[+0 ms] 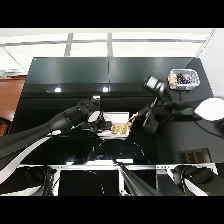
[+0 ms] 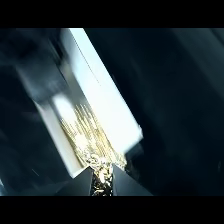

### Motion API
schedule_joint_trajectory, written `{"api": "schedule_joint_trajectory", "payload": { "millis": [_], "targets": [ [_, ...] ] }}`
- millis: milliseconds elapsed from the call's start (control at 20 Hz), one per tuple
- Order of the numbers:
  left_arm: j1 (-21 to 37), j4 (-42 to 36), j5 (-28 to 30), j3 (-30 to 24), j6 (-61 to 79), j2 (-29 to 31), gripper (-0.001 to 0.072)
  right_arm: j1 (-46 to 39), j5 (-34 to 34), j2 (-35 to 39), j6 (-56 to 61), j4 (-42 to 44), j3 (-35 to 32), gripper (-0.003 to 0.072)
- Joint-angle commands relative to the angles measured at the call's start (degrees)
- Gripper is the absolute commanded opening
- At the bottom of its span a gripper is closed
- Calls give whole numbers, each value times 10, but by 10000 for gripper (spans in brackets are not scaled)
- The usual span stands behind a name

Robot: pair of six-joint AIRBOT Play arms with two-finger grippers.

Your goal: Fold the box and place the chain.

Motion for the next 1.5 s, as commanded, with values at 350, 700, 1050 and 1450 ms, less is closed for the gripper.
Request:
{"api": "schedule_joint_trajectory", "payload": {
  "millis": [350,700,1050,1450],
  "targets": [
    [0,0,0,0,0,0,33,7,29,-34,47,171,103,16],
    [0,0,0,0,0,0,33,8,39,-98,58,143,44,378],
    [0,0,0,0,0,0,33,-107,94,-90,18,16,-23,444],
    [0,0,0,0,0,0,33,-2,-213,-95,-377,26,-212,716]
  ]
}}
